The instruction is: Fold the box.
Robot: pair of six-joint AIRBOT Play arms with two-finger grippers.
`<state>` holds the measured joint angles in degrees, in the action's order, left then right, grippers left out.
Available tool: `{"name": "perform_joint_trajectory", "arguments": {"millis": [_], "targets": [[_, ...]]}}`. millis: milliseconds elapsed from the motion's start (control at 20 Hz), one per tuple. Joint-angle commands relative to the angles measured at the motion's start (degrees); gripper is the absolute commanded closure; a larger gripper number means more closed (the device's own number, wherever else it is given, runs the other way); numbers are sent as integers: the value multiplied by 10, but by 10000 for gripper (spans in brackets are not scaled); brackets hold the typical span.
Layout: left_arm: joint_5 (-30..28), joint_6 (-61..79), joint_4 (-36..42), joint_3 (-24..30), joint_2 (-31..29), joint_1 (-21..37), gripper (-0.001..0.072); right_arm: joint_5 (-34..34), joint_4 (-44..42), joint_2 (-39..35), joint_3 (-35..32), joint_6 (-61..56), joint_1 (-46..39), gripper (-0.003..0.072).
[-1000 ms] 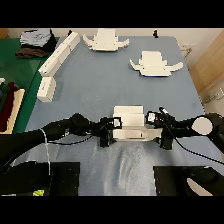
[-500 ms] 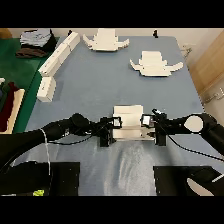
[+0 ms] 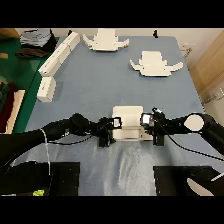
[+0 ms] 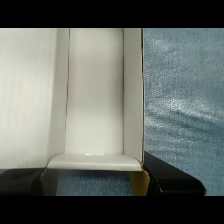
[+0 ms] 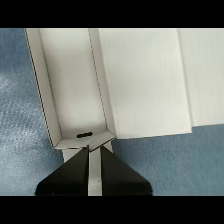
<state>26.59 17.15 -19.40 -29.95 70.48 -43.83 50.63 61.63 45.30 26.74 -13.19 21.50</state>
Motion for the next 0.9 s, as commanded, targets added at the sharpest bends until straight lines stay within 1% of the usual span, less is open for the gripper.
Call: {"name": "perform_joint_trajectory", "arguments": {"millis": [0,200,350,400,450,650,700,750,850], "targets": [[-1,-1,1,0,0,0,194,9,-24,1,0,4,1,586],[-1,-1,1,0,0,0,194,14,-26,0,0,8,0,586],[-1,-1,1,0,0,0,193,25,17,0,0,-6,0,578],[-1,-1,1,0,0,0,194,24,32,0,0,-15,0,512],[-1,-1,1,0,0,0,193,23,42,0,0,-20,0,379],[-1,-1,1,0,0,0,194,15,47,0,0,-24,-1,383],[-1,-1,1,0,0,0,194,13,45,0,0,-24,-1,413],[-1,-1,1,0,0,0,194,14,40,0,0,-24,-1,474],[-1,-1,1,0,0,0,193,14,18,0,0,-22,-1,496]]}}
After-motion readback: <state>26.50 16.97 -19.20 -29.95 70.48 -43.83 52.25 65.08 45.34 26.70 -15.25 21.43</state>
